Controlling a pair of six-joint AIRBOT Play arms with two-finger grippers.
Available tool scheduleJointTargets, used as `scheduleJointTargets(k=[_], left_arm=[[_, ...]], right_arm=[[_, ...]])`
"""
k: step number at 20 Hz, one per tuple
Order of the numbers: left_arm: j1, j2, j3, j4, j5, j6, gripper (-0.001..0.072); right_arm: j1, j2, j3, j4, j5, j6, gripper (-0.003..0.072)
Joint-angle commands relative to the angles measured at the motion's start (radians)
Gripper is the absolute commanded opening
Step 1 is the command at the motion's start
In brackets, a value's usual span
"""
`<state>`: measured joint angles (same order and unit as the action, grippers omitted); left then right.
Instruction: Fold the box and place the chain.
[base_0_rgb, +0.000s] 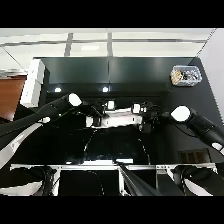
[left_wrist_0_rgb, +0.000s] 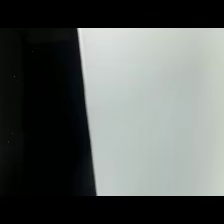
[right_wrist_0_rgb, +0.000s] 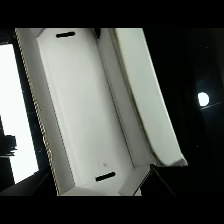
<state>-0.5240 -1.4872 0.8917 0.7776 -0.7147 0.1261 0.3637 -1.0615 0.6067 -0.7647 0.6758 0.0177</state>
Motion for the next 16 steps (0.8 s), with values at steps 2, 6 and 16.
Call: scheduleJointTargets(k=[2, 6, 16], left_arm=[[0.0, 0.001, 0.0, -0.001, -0.002, 0.001, 0.0029], [0.0, 0.001, 0.015, -0.001, -0.005, -0.006, 0.0029], [-0.001, 0.0, 0.058, 0.044, -0.141, -0.066, 0.003]], right_arm=[[-0.04, 0.0, 0.003, 0.026, -0.007, -0.098, 0.0672], [-0.039, -0.008, 0.003, 0.142, 0.004, -0.161, 0.0672], [-0.037, -0.141, 0.002, 0.294, 0.073, -0.338, 0.0672]])
